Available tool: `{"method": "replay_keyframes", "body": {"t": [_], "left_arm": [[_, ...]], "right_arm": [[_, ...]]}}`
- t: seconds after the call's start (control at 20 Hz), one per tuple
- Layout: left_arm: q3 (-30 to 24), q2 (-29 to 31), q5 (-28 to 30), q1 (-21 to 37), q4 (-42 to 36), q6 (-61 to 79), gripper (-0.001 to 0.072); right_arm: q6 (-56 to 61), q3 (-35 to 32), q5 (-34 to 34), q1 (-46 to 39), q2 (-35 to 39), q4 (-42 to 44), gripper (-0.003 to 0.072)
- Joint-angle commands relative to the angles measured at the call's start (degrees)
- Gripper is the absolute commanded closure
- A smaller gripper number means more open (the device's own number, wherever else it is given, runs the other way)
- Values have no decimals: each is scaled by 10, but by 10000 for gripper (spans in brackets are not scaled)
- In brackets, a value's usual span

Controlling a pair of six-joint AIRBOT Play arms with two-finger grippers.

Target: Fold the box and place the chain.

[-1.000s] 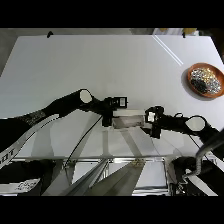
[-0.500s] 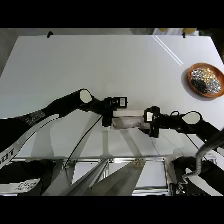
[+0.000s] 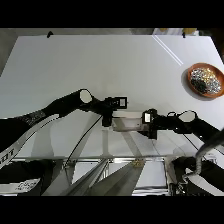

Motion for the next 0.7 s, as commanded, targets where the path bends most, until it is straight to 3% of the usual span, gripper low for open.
{"method": "replay_keyframes", "body": {"t": [0.0,0.15,0.25,0.4,0.6,0.65], "left_arm": [[0,0,1,0,0,-1,698],[0,0,1,0,0,-1,698],[0,0,1,0,0,-1,698],[0,0,1,0,0,-1,698],[0,0,1,0,0,-1,698],[0,0,1,0,0,-1,698]], "right_arm": [[-16,0,3,0,-12,4,48],[-18,0,3,0,-13,10,117],[-28,0,1,0,-13,18,124],[-28,0,-8,0,-13,18,241],[-28,0,-12,0,-19,17,313],[-28,0,-12,0,-22,17,372]]}}
